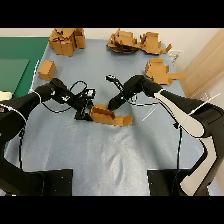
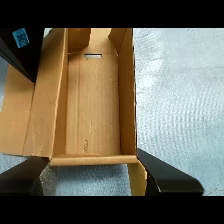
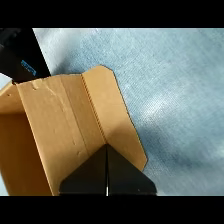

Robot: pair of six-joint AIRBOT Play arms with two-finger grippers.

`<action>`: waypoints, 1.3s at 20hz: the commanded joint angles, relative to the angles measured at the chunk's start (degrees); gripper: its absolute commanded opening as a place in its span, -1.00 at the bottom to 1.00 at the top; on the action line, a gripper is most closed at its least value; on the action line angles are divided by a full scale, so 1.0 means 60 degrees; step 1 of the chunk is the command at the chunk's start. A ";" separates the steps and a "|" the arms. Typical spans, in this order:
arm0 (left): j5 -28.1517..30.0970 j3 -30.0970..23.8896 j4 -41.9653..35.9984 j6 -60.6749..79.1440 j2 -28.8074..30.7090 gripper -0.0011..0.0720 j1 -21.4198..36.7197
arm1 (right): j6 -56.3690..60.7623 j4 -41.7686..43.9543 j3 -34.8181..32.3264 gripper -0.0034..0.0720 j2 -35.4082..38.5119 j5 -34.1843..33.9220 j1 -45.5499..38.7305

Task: Fold the box.

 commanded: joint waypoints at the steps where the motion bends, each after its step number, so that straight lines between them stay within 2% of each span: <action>1: 0.0062 0.0007 -0.0025 -0.0011 -0.0007 0.12 0.0018 | -0.0058 -0.0113 0.0117 -0.90 0.0215 0.0204 -0.0087; 3: 0.0058 0.0007 -0.0025 -0.0011 -0.0007 0.12 0.0018 | -0.0058 -0.0262 0.0113 -0.90 0.0783 0.0579 -0.0175; 7: 0.0047 0.0007 -0.0025 -0.0015 -0.0007 0.12 0.0018 | 0.0033 -0.0444 -0.0146 -0.90 0.2113 0.0095 -0.0736; 10: 0.0047 0.0007 -0.0025 -0.0015 -0.0007 0.12 0.0018 | 0.0047 -0.1763 -0.1494 -0.90 0.3850 0.1224 -0.0885; 12: 0.0047 0.0007 -0.0025 -0.0015 -0.0007 0.12 0.0018 | -0.0153 -0.2055 -0.2900 -0.90 0.5268 0.2324 -0.0805; 14: 0.0047 0.0007 -0.0025 -0.0015 -0.0007 0.12 0.0018 | -0.1166 -0.2011 -0.4135 -0.89 0.6171 0.2218 -0.0663; 15: 0.0047 0.0007 -0.0025 -0.0015 -0.0007 0.12 0.0018 | -0.1738 -0.2007 -0.4510 -0.76 0.6251 0.1785 -0.0543; 16: 0.0047 0.0007 -0.0029 -0.0015 -0.0007 0.12 0.0018 | -0.2488 -0.1993 -0.4747 -0.03 0.6149 0.1359 -0.0386; 17: 0.0047 0.0007 -0.0029 -0.0015 -0.0007 0.12 0.0018 | -0.3053 -0.2011 -0.4849 0.40 0.5963 0.1293 -0.0204; 21: 0.0055 0.0007 -0.0029 -0.0015 -0.0007 0.12 0.0018 | -0.5104 -0.2040 -0.4849 0.39 0.5053 0.2277 0.0335; 23: 0.0055 0.0007 -0.0029 -0.0015 -0.0007 0.12 0.0018 | -0.5362 -0.2018 -0.4845 0.39 0.4597 0.2667 0.0382; 26: 0.0051 0.0007 -0.0029 -0.0015 -0.0007 0.12 0.0018 | -0.5439 -0.1734 -0.4845 0.39 0.4211 0.2670 0.0390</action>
